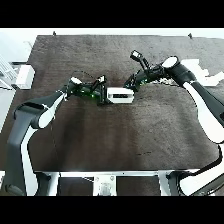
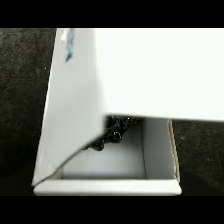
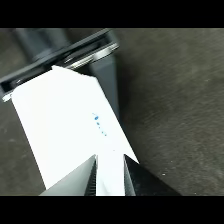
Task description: Fold the box and place the chain.
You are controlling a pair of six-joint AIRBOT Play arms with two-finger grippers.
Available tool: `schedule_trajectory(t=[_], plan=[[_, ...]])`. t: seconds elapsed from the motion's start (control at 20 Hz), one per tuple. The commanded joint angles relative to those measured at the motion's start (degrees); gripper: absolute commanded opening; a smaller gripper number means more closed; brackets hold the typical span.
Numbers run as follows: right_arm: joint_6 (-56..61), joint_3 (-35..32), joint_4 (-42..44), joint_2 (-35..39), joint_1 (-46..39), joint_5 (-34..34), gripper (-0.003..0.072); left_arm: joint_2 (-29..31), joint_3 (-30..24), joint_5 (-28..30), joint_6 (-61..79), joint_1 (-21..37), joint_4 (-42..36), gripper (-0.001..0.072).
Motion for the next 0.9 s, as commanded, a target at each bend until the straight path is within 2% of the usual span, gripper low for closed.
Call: schedule_trajectory(t=[0.0, 0.15, 0.25, 0.85], plan=[[-0.07, 0.15, -0.42, -0.07, 0.09, 4.68, 0.0205, 0.04, -0.02, 0.00, 0.00, 0.00, 0.00, 0.0530], [-0.20, 0.15, -0.37, -0.07, 0.09, 5.20, 0.0211, 0.04, -0.02, 0.00, 0.00, 0.00, 0.00, 0.0530], [-1.03, 0.15, -0.17, -0.07, 0.11, 5.22, 0.0301, 0.04, -0.02, 0.00, 0.00, 0.00, 0.00, 0.0530], [-5.49, 0.13, -0.13, -0.37, 1.84, 2.47, 0.0279, 0.04, -0.02, 0.00, 0.00, 0.00, 0.00, 0.0530]])
